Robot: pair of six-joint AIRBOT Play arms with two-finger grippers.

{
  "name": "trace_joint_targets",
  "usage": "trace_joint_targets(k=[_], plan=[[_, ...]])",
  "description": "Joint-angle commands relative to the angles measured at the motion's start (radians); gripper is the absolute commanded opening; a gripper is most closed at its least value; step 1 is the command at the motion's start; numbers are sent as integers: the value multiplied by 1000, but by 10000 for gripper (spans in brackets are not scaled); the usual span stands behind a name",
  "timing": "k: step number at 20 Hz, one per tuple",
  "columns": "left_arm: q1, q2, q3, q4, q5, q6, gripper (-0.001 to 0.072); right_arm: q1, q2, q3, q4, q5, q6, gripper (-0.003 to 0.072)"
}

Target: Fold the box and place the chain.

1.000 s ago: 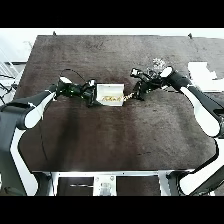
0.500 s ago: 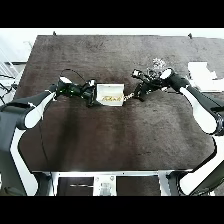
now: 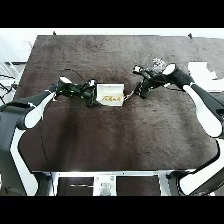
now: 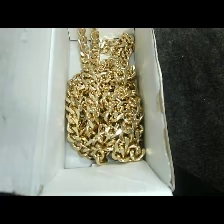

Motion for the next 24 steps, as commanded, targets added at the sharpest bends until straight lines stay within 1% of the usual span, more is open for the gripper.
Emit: trace_joint_targets(k=[1,5,7,9,12,16,20,24], plan=[[1,0,0,0,2,0,452,11,120,8,19,32,10,16],[1,0,0,0,2,0,451,51,274,8,85,60,10,17],[1,0,0,0,2,0,451,81,318,8,86,60,10,17],[1,0,0,0,2,0,451,115,337,8,89,60,11,16],[1,0,0,0,1,0,451,160,334,7,89,58,10,17],[1,0,0,0,2,0,451,193,300,-10,88,16,10,16],[1,0,0,0,1,0,451,194,222,-20,137,15,10,16],[1,0,0,0,1,0,451,194,138,-32,149,-2,10,17]])
